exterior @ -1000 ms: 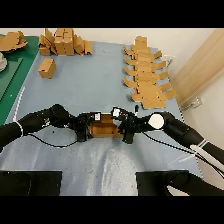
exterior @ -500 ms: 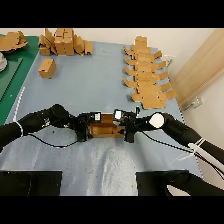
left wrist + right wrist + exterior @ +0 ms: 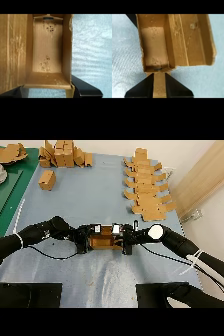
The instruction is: Fold the box.
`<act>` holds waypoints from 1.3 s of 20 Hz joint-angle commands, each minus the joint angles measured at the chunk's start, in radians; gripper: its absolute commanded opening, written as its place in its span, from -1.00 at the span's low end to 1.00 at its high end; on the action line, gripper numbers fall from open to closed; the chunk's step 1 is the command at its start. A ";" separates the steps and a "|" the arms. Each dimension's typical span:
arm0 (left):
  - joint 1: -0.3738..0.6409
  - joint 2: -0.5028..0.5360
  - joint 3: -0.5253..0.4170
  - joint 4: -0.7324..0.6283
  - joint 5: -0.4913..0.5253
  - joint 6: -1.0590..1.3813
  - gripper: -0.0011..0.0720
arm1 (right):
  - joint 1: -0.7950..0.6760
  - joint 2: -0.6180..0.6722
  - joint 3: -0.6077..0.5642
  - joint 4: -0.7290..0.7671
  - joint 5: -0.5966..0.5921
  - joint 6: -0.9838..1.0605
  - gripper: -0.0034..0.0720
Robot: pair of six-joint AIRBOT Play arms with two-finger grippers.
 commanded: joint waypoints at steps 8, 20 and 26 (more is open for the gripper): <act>0.000 0.000 0.001 0.000 0.001 0.000 0.40 | 0.002 -0.014 0.000 0.126 0.015 -0.003 -0.52; 0.000 0.000 0.001 0.000 0.001 0.000 0.40 | 0.002 -0.035 0.001 0.089 0.002 0.023 -0.57; 0.000 0.000 0.001 0.000 0.000 0.000 0.40 | -0.007 -0.001 0.000 -0.107 0.042 0.209 -0.21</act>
